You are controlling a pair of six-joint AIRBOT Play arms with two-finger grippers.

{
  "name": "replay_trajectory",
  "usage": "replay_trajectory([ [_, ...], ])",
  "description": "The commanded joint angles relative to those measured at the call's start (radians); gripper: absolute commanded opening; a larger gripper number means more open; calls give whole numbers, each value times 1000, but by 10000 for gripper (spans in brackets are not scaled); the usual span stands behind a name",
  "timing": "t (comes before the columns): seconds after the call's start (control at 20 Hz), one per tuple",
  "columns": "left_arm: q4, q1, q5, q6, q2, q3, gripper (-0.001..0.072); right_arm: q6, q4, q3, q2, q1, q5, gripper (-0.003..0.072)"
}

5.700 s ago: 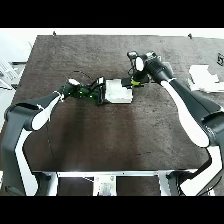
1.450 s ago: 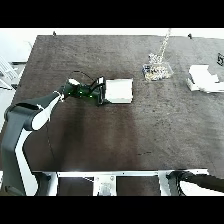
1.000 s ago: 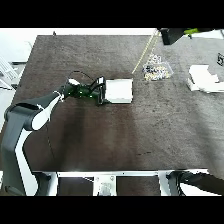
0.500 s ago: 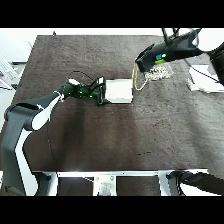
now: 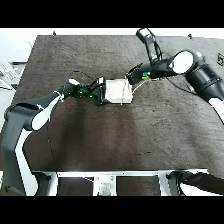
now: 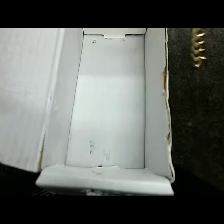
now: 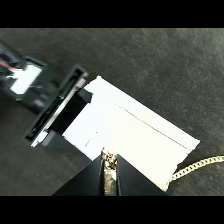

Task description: Fold the box and place the chain.

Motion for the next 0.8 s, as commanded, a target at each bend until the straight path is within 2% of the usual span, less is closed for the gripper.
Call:
replay_trajectory([
  [0.0, 0, 1, 0, 0, 1, 0, 514, 0, 27, -113, -37, 0, -188, 10],
  [0.15, 0, 1, 0, 0, 1, 0, 515, 0, 34, -111, -76, 0, -206, 10],
  [0.55, 0, 1, 1, 0, 1, 0, 514, 0, 32, 128, -43, 3, -101, 10],
  [0.75, 0, 1, 1, 0, 1, 0, 514, -3, 34, 121, -50, 8, -61, 10],
])
